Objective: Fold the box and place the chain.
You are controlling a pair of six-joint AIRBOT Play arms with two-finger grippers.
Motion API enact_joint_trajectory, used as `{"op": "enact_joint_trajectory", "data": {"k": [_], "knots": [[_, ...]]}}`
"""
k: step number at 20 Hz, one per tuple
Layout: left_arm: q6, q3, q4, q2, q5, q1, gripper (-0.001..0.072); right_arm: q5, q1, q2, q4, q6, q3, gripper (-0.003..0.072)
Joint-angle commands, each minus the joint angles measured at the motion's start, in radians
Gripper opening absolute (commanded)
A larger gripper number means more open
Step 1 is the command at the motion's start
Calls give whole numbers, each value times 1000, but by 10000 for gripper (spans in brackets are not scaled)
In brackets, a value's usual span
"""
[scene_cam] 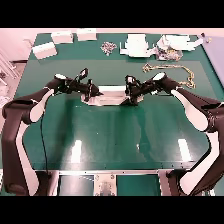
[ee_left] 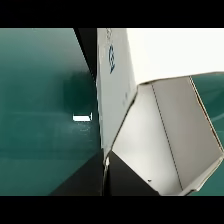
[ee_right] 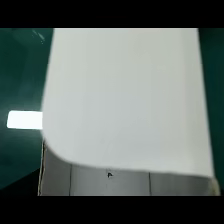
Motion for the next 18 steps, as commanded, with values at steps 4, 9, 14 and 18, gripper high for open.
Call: {"op": "enact_joint_trajectory", "data": {"k": [4, 9, 14, 18], "knots": [[0, 1, 0, 1, 0, 0, 19, 60, -14, 0, 23, 19, 6, 626], [0, 1, 0, 1, 0, 0, 19, 58, -19, 0, 23, 23, 6, 660], [0, 1, 0, 1, 0, 0, 19, 53, -18, -8, 23, 23, 6, 659], [0, 1, 0, 1, 0, 0, 19, 53, -18, -12, 24, 23, 6, 632]]}}
